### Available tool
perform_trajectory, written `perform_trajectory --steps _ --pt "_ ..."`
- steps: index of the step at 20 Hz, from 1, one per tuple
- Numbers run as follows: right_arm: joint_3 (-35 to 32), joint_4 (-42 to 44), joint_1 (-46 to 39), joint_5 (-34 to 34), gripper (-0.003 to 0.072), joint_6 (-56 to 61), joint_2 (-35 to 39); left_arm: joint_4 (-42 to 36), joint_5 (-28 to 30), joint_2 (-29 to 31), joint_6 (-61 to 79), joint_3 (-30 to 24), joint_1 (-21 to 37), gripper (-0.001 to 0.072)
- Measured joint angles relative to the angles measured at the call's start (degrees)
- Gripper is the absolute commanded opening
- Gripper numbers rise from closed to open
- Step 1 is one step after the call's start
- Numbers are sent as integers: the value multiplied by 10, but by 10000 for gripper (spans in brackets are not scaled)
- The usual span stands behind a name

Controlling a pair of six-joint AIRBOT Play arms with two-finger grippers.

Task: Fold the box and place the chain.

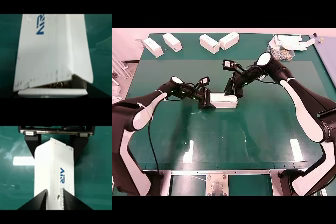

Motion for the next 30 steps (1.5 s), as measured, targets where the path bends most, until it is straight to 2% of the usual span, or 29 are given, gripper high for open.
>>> perform_trajectory --steps 8,14,19,23,26,27,28,30 --pt "-7 -2 0 -18 236 -12 0 0 1 0 0 0 0 569" --pt "-43 2 5 -17 235 -13 0 1 -3 0 2 0 0 568" --pt "-74 30 4 -19 235 -24 0 3 -4 0 3 0 0 568" --pt "-92 98 -12 -10 235 -62 0 0 -3 0 1 0 -1 569" --pt "-96 166 -32 9 186 -89 3 0 -2 0 1 0 -1 568" --pt "-98 188 -37 15 140 -95 3 0 -2 0 1 0 -1 569" --pt "-100 200 -42 18 28 -100 3 0 -2 0 1 0 -1 569" --pt "-111 219 -48 20 10 -106 1 0 -1 0 1 0 -1 568"
